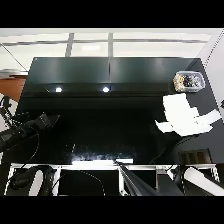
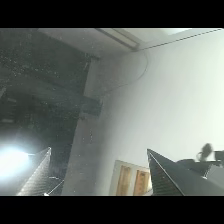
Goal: Fold the box and place the chain.
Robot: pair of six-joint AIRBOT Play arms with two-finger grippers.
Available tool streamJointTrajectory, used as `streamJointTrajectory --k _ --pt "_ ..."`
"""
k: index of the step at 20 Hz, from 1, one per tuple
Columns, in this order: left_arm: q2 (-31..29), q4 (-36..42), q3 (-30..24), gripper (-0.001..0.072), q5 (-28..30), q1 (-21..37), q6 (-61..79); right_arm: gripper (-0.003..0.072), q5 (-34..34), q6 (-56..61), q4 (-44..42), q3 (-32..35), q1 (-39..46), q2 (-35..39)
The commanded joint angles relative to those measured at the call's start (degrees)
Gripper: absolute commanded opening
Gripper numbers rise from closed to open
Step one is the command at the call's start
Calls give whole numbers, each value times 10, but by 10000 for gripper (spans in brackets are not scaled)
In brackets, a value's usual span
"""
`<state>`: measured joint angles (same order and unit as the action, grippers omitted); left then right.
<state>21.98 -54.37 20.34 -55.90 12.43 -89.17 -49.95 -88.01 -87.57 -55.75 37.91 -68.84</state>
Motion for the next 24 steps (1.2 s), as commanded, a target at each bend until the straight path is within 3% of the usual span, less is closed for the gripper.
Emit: streamJointTrajectory --k 1,3,6,7,8,9,11,12,13,14,19,22,24 --pt "0 1 0 680 -4 0 0 708 -93 -220 -165 -68 63 -102" --pt "0 7 0 680 -10 0 0 707 -109 -247 -154 -78 77 -131" --pt "0 9 0 680 -21 0 4 706 -170 -360 -204 -80 84 -158" --pt "0 9 0 680 -20 0 4 660 -174 -372 -208 -80 83 -161" --pt "0 9 0 680 -19 1 4 516 -170 -375 -211 -81 83 -161" --pt "0 9 0 680 -19 1 4 475 -167 -379 -218 -82 84 -161" --pt "0 9 0 680 -21 1 4 473 -167 -381 -228 -87 82 -161" --pt "0 9 0 681 -21 1 4 352 -174 -380 -228 -87 80 -161" --pt "0 9 0 680 -20 1 4 82 -183 -380 -230 -87 79 -161" --pt "0 9 0 680 -19 1 4 23 -190 -380 -240 -87 79 -161" --pt "0 9 0 681 -20 1 4 24 -218 -381 -364 -87 75 -139" --pt "0 12 0 681 -20 1 4 24 -266 -380 -381 -84 30 -110" --pt "0 20 0 681 -20 0 4 24 -261 -323 -399 -63 -16 -75"
